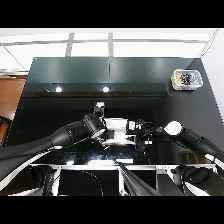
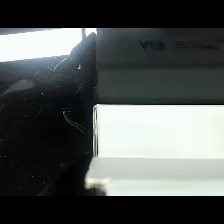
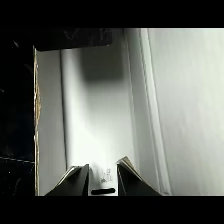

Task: Fold the box and place the chain.

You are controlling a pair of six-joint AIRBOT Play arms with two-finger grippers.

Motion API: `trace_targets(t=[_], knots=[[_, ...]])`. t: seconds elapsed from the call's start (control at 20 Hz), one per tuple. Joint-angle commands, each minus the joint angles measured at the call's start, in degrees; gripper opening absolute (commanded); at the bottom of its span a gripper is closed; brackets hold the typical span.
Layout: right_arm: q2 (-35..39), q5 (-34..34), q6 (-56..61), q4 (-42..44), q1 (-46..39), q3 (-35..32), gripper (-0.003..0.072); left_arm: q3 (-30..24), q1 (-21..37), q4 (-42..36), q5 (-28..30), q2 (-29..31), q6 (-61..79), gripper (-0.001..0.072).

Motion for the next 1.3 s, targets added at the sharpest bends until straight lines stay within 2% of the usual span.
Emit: trace_targets(t=[0.0,0.1,0.15,0.2,0.25,0.3,0.35,0.4,0.45,0.5,0.55,0.6,0.65,0.7,0.75,0.85,1.0,1.1,1.25], knots=[[-0.09,-0.11,-0.04,0.55,0.02,0.00,0.0203,0.00,0.00,-0.17,-0.02,-0.04,0.15,0.0028],[-0.07,-0.09,-0.02,0.57,0.02,0.00,0.0206,0.00,0.00,-0.37,-0.13,-0.04,0.13,0.0028],[-0.07,-0.15,-0.04,0.79,0.02,-0.02,0.0330,0.00,0.00,-0.46,-0.17,-0.04,0.13,0.0028],[-0.07,-0.20,-0.04,0.79,0.02,0.00,0.0385,0.00,0.00,-0.50,-0.17,-0.04,0.13,0.0028],[-0.07,-0.20,-0.07,0.72,0.02,0.00,0.0383,0.00,0.00,-0.50,-0.15,-0.04,0.15,0.0028],[-0.07,-0.20,-0.04,0.72,0.02,0.00,0.0308,0.00,0.00,-0.48,-0.15,-0.04,0.13,0.0028],[-0.07,-0.15,-0.02,0.74,0.02,0.00,0.0275,0.00,0.00,-0.50,-0.15,-0.04,0.15,0.0028],[-0.07,-0.31,-0.02,0.79,0.02,-0.02,0.0283,0.00,0.00,-0.50,-0.15,-0.04,0.13,0.0028],[-0.07,-0.39,-0.04,0.74,0.02,0.00,0.0372,0.00,0.00,-0.50,-0.15,-0.04,0.15,0.0028],[-0.07,-0.50,-0.04,0.72,0.02,0.00,0.0374,0.00,0.00,-0.50,-0.15,-0.04,0.13,0.0028],[-0.07,-0.55,-0.02,0.72,0.02,0.00,0.0273,0.00,0.00,-0.50,-0.15,-0.04,0.13,0.0028],[-0.07,-0.55,0.00,0.72,0.00,0.00,0.0128,0.00,0.00,-0.50,-0.15,-0.04,0.15,0.0028],[-0.04,-0.55,0.22,0.72,0.00,0.00,0.0129,0.00,0.00,-0.48,-0.15,-0.04,0.13,0.0028],[0.24,-0.52,2.05,0.11,-0.26,0.02,0.0091,0.00,0.00,-0.48,-0.15,-0.04,0.13,0.0028],[0.96,-0.39,5.33,-1.95,-0.90,0.15,0.0017,0.00,0.00,-0.48,-0.15,-0.04,0.13,0.0028],[3.48,1.81,18.10,-9.07,-3.52,0.92,0.0017,0.00,0.00,-0.44,-0.15,-0.04,0.13,0.0029],[8.57,12.66,33.92,-17.73,-11.28,3.26,0.0017,0.00,0.00,-0.46,-0.17,-0.04,0.13,0.0028],[11.04,19.74,41.97,-19.61,-19.28,4.76,0.0017,0.00,0.00,-0.46,-0.17,-0.04,0.13,0.0029],[11.37,22.75,56.61,-22.86,-33.73,4.70,0.0017,0.00,0.00,-0.46,-0.15,-0.04,0.13,0.0029]])
